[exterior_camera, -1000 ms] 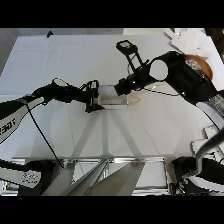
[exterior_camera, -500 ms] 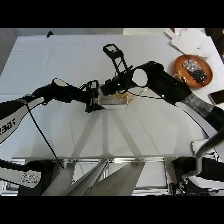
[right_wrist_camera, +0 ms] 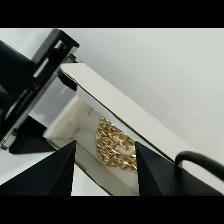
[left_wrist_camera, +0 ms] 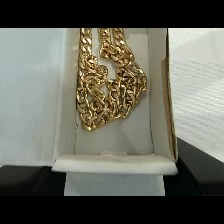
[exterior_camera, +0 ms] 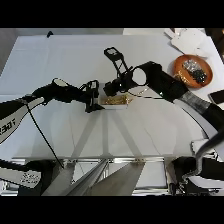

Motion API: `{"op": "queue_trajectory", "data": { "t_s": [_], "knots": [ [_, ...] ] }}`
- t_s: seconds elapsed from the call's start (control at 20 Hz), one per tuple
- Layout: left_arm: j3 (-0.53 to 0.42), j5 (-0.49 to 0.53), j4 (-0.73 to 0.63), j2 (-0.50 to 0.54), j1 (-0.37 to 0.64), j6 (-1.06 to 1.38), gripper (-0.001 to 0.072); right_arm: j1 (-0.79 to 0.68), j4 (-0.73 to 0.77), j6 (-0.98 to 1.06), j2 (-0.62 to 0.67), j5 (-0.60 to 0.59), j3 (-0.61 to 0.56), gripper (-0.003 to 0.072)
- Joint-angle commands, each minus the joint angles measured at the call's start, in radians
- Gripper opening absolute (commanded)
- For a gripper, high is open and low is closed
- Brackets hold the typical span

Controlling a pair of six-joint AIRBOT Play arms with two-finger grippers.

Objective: Fold the box and place the chain.

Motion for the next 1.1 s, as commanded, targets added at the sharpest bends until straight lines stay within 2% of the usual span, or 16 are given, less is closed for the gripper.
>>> {"op": "queue_trajectory", "data": {
  "t_s": [0.0, 0.15, 0.4, 0.55, 0.75, 0.9, 1.05],
  "knots": [
    [0.0, 0.0, 0.0, 0.0, -0.001, 0.0, 0.0214, -0.072, -0.009, -0.071, 0.056, 0.064, 0.001, 0.0407],
    [0.0, 0.0, 0.0, 0.0, 0.0, 0.0, 0.0214, -0.185, -0.026, -0.076, 0.098, 0.097, 0.001, 0.0407],
    [0.0, 0.0, 0.0, 0.0, 0.0, 0.0, 0.0214, -0.411, -0.27, 0.033, 0.114, 0.098, 0.001, 0.0407],
    [0.0, 0.0, 0.0, 0.0, -0.001, 0.0, 0.0214, -0.589, -0.297, 0.075, 0.102, 0.053, 0.001, 0.0407],
    [0.0, 0.0, 0.0, 0.0, -0.001, 0.0, 0.0214, -0.771, -0.291, 0.146, 0.026, -0.018, 0.001, 0.0407],
    [0.0, 0.0, 0.0, 0.0, -0.001, 0.0, 0.0214, -0.821, -0.291, 0.148, -0.07, -0.038, 0.002, 0.0409],
    [0.0, 0.0, 0.0, 0.0, -0.001, 0.0, 0.0214, -0.842, -0.29, 0.235, -0.161, -0.13, 0.002, 0.0409]
  ]
}}
